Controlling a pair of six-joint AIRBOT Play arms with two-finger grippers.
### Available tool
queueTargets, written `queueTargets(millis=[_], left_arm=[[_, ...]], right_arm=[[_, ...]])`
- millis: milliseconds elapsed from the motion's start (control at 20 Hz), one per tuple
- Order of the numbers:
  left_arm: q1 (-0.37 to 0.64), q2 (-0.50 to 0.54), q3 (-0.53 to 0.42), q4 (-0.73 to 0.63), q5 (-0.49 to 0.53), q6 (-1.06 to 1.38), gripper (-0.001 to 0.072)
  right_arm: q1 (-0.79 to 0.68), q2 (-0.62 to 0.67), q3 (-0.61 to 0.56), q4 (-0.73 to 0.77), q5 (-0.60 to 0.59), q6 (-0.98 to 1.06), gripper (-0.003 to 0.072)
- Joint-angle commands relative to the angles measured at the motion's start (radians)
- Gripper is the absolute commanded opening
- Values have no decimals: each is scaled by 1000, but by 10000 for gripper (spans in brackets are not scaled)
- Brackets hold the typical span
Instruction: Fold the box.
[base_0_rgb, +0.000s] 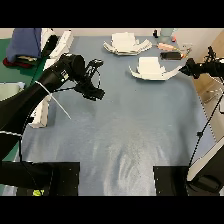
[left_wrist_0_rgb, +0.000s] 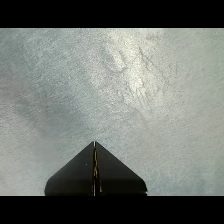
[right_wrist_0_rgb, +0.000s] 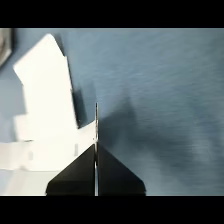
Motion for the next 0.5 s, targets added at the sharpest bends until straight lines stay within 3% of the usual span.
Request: queueTargets(millis=[0,300,450], left_arm=[[0,-1,0,0,0,0,13],[0,-1,0,0,0,0,13],[0,-1,0,0,0,0,13]], right_arm=[[3,26,-1,102,70,-28,0],[63,153,-126,-113,156,61,-2],[122,274,-307,-162,146,61,-2]])
